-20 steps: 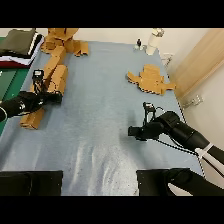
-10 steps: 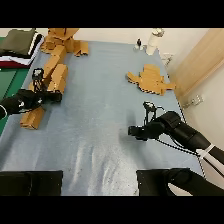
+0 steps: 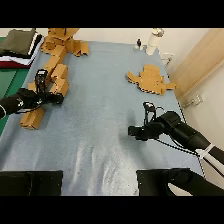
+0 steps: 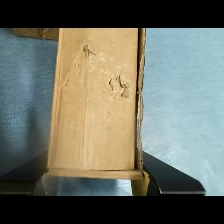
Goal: Fold the box.
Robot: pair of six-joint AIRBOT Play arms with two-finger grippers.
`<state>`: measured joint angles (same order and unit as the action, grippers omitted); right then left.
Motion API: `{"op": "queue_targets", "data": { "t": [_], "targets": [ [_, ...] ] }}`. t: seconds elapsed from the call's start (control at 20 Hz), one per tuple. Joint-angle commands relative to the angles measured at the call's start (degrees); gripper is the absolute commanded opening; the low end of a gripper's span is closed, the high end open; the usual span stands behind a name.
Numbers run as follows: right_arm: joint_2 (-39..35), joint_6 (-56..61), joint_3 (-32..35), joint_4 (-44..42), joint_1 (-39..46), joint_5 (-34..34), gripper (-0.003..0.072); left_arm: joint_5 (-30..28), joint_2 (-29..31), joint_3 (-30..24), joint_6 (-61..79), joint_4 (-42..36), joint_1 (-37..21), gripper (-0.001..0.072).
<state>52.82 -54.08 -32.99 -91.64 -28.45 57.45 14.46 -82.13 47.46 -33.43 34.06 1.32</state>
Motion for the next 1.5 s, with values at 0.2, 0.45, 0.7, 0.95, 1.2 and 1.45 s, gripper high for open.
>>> {"op": "queue_targets", "data": {
  "t": [0.2,0.45,0.7,0.95,1.2,1.45],
  "targets": [
    [-0.04,0.0,-0.02,-1.07,0.02,-0.02,0.0001,-2.47,0.11,0.09,-2.64,0.92,-1.05,0.0411],
    [-0.04,-0.02,-0.02,-1.25,0.02,0.02,0.0002,-2.45,0.09,0.09,-2.64,3.5,-1.77,0.0412],
    [-0.04,-0.02,-0.02,-1.25,0.0,0.02,0.0002,-2.45,0.09,0.07,-2.56,8.22,-1.9,0.0413],
    [-0.04,-0.02,-0.02,-1.27,0.02,0.02,0.0002,-1.75,0.09,0.07,-2.58,9.97,-1.9,0.0415],
    [-0.04,-0.02,-0.02,-1.27,0.02,0.02,0.0002,-1.81,0.09,0.07,-2.58,9.92,-1.9,0.0611],
    [-0.04,-0.02,-0.02,-1.7,0.02,0.02,0.0002,-1.03,0.11,0.09,-3.89,9.66,-1.9,0.0699]
  ]
}}
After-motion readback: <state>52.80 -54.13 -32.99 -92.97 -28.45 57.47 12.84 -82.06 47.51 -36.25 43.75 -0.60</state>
